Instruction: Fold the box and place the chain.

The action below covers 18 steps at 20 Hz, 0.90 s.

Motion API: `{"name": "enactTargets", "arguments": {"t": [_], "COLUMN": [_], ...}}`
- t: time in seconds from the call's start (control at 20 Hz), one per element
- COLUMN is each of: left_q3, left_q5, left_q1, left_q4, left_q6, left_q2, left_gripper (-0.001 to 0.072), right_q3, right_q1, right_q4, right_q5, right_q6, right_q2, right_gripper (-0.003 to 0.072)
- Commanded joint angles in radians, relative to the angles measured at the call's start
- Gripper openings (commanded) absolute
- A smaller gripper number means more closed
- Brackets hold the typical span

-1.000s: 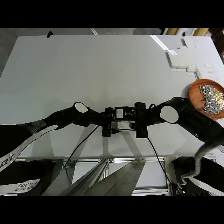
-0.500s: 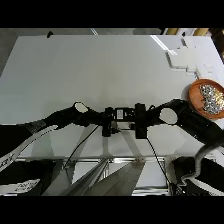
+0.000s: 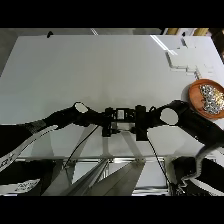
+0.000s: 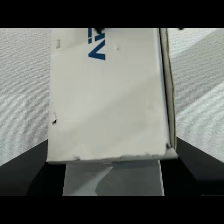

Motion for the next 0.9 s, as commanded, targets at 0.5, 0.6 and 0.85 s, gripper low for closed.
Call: {"name": "enactTargets", "arguments": {"t": [0.5,0.6,0.85], "left_q3": [0.000,0.000,0.000], "left_q5": [0.003,0.003,0.003], "left_q1": [0.000,0.000,0.000], "left_q4": [-0.001,-0.001,-0.001], "left_q6": [-0.001,-0.001,-0.001], "left_q2": [0.000,0.000,0.000], "left_gripper": [0.0273,0.0273,0.0273], "right_q3": [-0.004,-0.006,-0.033], "right_q1": [-0.073,-0.073,-0.072], "right_q4": [0.031,0.031,0.048], "right_q5": [0.045,0.047,0.051], "right_q6": [0.001,0.001,0.000], "right_q2": [0.035,0.012,-0.008], "right_gripper": [0.0017,0.0017,0.0017]}}
